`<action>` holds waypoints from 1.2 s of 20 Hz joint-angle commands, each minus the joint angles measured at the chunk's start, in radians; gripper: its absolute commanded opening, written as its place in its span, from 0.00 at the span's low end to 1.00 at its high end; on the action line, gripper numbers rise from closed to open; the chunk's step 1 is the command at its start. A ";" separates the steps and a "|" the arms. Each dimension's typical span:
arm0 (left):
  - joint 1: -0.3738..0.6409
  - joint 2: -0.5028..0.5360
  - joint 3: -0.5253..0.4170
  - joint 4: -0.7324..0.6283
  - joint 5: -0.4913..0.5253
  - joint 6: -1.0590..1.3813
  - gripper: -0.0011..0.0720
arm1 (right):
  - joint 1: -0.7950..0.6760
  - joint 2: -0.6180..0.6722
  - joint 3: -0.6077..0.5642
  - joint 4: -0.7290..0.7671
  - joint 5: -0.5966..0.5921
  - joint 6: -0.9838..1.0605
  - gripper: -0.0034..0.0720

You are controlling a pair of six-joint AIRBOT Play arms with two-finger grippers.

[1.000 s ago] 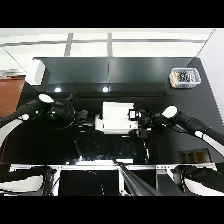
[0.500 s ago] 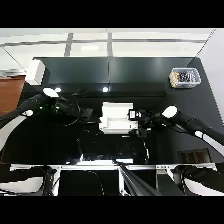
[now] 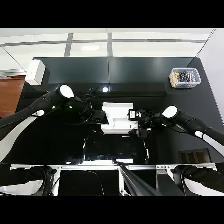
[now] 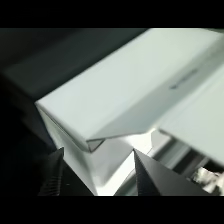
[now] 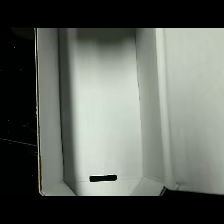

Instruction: Fold the box and place the chain.

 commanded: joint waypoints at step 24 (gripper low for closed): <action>-0.356 -0.030 0.177 0.721 0.012 -0.962 0.33 | 0.000 -0.001 0.000 0.000 0.000 0.000 0.44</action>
